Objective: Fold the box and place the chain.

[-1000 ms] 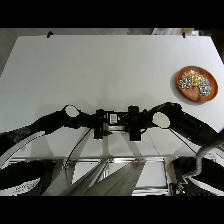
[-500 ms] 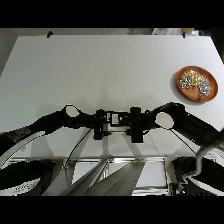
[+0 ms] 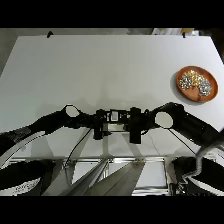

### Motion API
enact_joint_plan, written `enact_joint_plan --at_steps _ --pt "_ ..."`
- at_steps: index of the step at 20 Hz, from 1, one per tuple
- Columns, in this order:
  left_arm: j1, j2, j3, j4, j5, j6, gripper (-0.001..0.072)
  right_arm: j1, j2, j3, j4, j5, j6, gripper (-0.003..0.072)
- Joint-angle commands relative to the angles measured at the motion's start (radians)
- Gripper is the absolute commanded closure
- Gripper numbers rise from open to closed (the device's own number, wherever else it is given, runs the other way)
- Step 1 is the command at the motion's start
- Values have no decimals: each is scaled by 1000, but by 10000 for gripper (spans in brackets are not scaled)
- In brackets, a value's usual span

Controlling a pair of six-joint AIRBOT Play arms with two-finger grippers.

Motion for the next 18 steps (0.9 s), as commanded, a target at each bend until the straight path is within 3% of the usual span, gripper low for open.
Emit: enact_joint_plan --at_steps 1,5,10,18 --pt "0 0 0 0 0 0 505 1 -26 -1 29 11 7 670" --pt "0 0 0 0 0 0 505 0 -27 -23 28 16 7 670" --pt "0 0 0 0 0 0 505 0 -27 -86 28 -64 7 670" --pt "0 0 0 0 0 0 505 0 -29 -88 28 -62 28 670"
